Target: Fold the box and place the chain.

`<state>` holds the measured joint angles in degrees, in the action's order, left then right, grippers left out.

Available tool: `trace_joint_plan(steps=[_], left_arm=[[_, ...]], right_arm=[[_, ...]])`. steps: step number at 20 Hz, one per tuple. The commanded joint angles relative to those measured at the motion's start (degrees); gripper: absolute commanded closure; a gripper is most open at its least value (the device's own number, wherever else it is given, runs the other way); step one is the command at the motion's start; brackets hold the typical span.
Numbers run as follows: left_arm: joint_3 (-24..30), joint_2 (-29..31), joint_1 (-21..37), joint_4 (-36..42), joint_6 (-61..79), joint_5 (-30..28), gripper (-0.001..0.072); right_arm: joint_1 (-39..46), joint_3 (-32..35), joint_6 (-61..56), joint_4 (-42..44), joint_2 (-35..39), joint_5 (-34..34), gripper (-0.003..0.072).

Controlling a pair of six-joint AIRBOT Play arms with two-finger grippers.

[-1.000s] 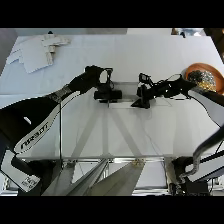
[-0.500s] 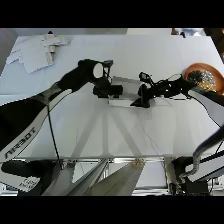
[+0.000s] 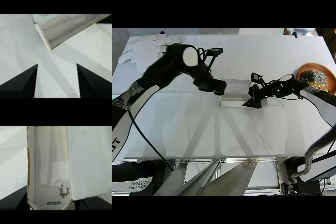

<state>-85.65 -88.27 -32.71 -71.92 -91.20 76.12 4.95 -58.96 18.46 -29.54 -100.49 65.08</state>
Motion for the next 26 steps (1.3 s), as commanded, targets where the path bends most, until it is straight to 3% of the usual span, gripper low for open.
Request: trace_joint_plan(steps=[1, 3, 6, 11, 13, 17, 20, 26], left_arm=[[0.35, 2.45, 2.08, 0.35, 21.42, 3.32, 0.0184], [2.49, 3.85, 4.39, 2.05, 33.09, 0.42, 0.0200], [8.11, 4.59, 9.18, 11.02, 46.73, -5.51, 0.0201], [16.63, 1.73, 16.65, 21.97, 80.11, -13.64, 0.0170], [17.03, -2.69, 18.58, 28.02, 85.68, -13.31, 0.0007], [17.03, -9.14, 19.19, 35.56, 102.44, -12.96, 0.0010], [17.03, -11.54, 20.06, 45.31, 114.97, -7.30, 0.0010], [17.03, -15.85, 20.46, 51.91, 116.91, -5.42, 0.0010]], right_arm=[[0.00, -0.02, -0.02, 0.02, 0.00, 0.11, 0.0249], [0.00, -0.02, -0.02, 0.02, 0.00, 0.11, 0.0249], [0.00, -0.02, -0.02, 0.02, 0.00, 0.11, 0.0249], [0.00, -0.02, -0.02, 0.02, 0.00, 0.11, 0.0249], [0.00, -0.02, 0.00, 0.02, 0.00, 0.11, 0.0249], [0.00, -0.02, -0.02, 0.02, 0.00, 0.11, 0.0249], [0.00, -0.02, -0.02, 0.02, 0.00, 0.11, 0.0249], [0.00, -0.02, -0.02, 0.02, 0.00, 0.11, 0.0249]])
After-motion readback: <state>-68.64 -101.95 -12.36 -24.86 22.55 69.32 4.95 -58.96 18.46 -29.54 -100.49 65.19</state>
